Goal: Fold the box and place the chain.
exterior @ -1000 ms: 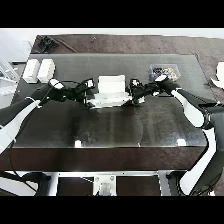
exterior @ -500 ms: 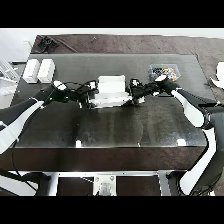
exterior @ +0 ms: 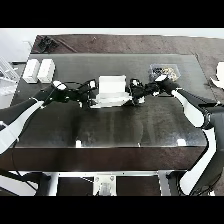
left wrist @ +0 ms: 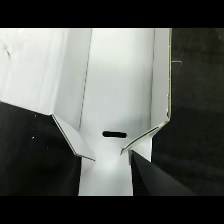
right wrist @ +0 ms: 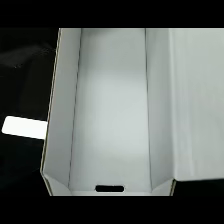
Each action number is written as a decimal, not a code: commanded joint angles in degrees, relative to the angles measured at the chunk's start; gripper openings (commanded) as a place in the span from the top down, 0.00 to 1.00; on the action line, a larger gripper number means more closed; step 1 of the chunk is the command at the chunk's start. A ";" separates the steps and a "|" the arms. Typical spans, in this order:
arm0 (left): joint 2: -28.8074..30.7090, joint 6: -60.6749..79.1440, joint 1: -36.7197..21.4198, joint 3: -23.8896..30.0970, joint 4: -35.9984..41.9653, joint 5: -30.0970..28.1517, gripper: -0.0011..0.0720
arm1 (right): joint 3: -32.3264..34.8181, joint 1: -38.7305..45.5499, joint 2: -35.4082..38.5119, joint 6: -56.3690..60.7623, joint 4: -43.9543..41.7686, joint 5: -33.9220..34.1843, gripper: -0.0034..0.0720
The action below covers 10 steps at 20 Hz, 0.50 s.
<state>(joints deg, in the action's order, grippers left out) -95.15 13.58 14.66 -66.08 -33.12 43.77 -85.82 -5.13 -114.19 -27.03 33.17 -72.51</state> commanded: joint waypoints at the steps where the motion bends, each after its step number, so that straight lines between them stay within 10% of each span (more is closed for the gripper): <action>1: -0.20 0.48 0.04 -0.04 2.67 0.76 0.51 | -0.04 -0.07 0.04 0.00 -0.07 0.00 0.21; 10: -0.50 2.03 0.07 -0.04 7.61 0.79 0.52 | -0.04 -0.07 0.04 0.00 -0.07 0.00 0.21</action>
<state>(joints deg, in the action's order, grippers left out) -95.48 14.79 14.68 -66.06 -27.92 44.45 -85.84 -5.13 -114.19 -26.98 33.10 -72.51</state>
